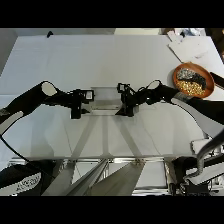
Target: Fold the box and place the chain.
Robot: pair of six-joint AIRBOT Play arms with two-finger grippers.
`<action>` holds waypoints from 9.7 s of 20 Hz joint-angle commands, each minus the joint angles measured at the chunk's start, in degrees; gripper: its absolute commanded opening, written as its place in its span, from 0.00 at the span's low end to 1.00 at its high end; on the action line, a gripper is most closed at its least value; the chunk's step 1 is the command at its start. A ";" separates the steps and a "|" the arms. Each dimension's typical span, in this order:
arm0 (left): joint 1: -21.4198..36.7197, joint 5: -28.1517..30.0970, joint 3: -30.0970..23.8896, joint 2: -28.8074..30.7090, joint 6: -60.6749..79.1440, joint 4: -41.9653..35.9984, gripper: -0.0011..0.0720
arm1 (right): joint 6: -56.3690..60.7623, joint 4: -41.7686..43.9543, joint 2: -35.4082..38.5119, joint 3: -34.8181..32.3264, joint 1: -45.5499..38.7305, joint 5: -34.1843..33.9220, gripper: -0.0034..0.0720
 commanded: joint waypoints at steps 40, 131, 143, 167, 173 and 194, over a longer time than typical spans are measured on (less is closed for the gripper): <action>6.73 1.62 -0.02 19.56 -23.85 -11.02 0.02 | 0.02 0.02 0.02 0.02 -0.02 0.02 0.74; 1.33 14.05 -11.34 4.24 -52.65 -24.15 0.50 | 0.02 0.02 0.02 0.02 -0.02 0.02 0.74; -6.03 5.75 1.33 1.70 -86.55 10.64 0.39 | 0.02 0.02 0.02 0.02 -0.02 0.02 0.74; -18.69 -15.28 23.10 -17.03 -123.10 29.29 0.20 | 0.02 0.02 0.02 0.02 -0.02 0.02 0.74; -19.32 -15.30 23.10 -17.57 -123.21 29.11 0.02 | 0.02 0.02 0.02 0.02 -0.02 0.02 0.74; -0.17 -26.75 21.70 -2.95 -83.25 7.82 0.49 | 0.02 0.02 0.02 0.02 -0.02 0.02 0.74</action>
